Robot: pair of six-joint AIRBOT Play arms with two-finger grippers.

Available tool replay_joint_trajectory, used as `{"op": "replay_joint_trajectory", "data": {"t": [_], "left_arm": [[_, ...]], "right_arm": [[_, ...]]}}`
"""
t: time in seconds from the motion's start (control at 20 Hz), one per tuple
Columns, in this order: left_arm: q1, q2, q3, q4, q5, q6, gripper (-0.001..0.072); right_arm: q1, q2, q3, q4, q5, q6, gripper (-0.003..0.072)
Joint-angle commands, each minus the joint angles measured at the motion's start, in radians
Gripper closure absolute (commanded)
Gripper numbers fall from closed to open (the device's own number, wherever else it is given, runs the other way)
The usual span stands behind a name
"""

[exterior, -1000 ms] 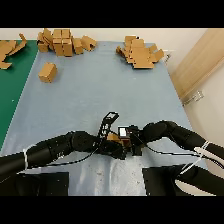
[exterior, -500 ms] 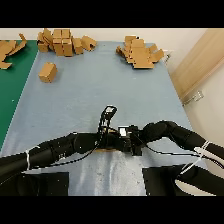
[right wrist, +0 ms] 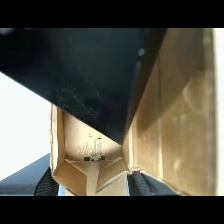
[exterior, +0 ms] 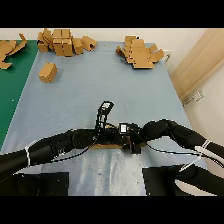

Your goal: Fold the box.

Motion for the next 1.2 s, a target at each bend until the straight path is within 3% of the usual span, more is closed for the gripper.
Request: {"op": "replay_joint_trajectory", "data": {"t": [0.0,0.45,0.85,1.15], "left_arm": [[0.018,0.0,0.001,-0.008,-0.001,-0.008,0.07],[0.009,-0.003,0.001,0.027,-0.114,0.068,0.07],[-0.013,-0.003,0.001,0.063,-0.203,0.47,0.07],[-0.013,0.007,0.001,0.061,-0.186,0.54,0.07]], "right_arm": [[0.001,-0.001,-0.002,-0.03,-0.014,-0.013,0.018],[0.001,-0.001,-0.002,-0.029,-0.014,-0.013,0.018],[0.001,-0.001,-0.002,-0.03,-0.014,-0.013,0.018],[0.001,-0.001,-0.002,-0.03,-0.014,-0.013,0.018]]}}
